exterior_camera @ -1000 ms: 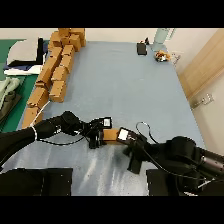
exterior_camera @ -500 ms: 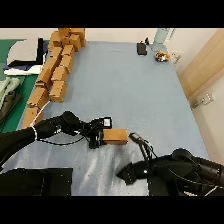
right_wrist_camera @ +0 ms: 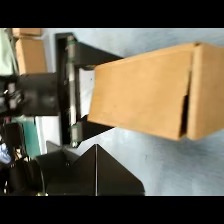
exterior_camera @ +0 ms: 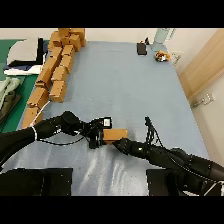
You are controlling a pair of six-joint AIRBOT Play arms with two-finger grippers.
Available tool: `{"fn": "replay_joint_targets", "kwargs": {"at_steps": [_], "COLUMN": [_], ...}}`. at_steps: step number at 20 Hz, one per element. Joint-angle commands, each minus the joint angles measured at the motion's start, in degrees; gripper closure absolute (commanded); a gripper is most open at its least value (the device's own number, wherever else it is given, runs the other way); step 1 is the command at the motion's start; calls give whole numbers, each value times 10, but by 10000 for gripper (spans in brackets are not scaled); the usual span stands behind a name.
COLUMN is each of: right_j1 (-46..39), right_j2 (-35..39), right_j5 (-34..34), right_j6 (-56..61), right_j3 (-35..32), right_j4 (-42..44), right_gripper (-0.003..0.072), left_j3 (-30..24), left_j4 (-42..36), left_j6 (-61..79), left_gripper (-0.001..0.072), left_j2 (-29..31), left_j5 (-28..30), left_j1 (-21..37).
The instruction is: Fold the box.
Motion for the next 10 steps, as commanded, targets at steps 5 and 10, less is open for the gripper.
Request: {"fn": "replay_joint_targets", "kwargs": {"at_steps": [5, 10], "right_j1": [3, 3], "right_j2": [-39, -41], "right_j5": [54, 57], "right_j6": [48, 48], "right_j3": [4, 8], "right_j4": [1, -2], "right_gripper": [684, 684], "left_j3": [0, 0], "left_j4": [0, 0], "left_j6": [0, 0], "left_gripper": [183, 183], "left_j2": [0, 0], "left_j5": [0, 0], "left_j1": [0, 0]}}
